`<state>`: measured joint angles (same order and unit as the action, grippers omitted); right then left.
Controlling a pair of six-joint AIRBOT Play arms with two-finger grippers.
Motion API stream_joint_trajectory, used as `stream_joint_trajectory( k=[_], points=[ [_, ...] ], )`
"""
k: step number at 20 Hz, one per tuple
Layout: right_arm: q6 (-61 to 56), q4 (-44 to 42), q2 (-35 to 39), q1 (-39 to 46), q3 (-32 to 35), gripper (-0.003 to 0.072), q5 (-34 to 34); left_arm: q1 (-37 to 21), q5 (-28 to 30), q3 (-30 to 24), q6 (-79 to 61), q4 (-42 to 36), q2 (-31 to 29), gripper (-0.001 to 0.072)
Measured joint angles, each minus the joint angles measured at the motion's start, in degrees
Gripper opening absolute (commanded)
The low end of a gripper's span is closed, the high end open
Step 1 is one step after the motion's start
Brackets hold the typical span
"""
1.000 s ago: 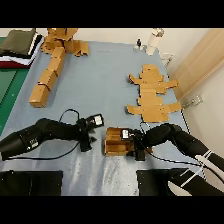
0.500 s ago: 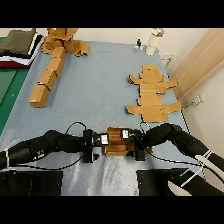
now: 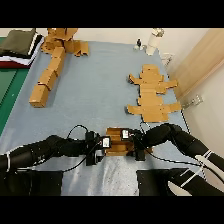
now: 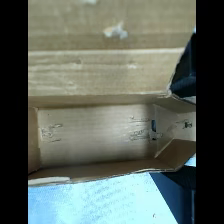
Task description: Fold the box.
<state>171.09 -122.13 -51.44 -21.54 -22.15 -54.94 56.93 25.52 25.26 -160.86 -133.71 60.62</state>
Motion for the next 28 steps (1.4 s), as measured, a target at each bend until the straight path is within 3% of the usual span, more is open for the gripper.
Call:
stream_joint_trajectory(
  k=[28],
  points=[
    [0.0,0.02,0.0,0.0,0.02,0.0501,-0.04,2.91,-2.43,2.84,-2.86,-5.49,5.31,0.0703]
  ],
)
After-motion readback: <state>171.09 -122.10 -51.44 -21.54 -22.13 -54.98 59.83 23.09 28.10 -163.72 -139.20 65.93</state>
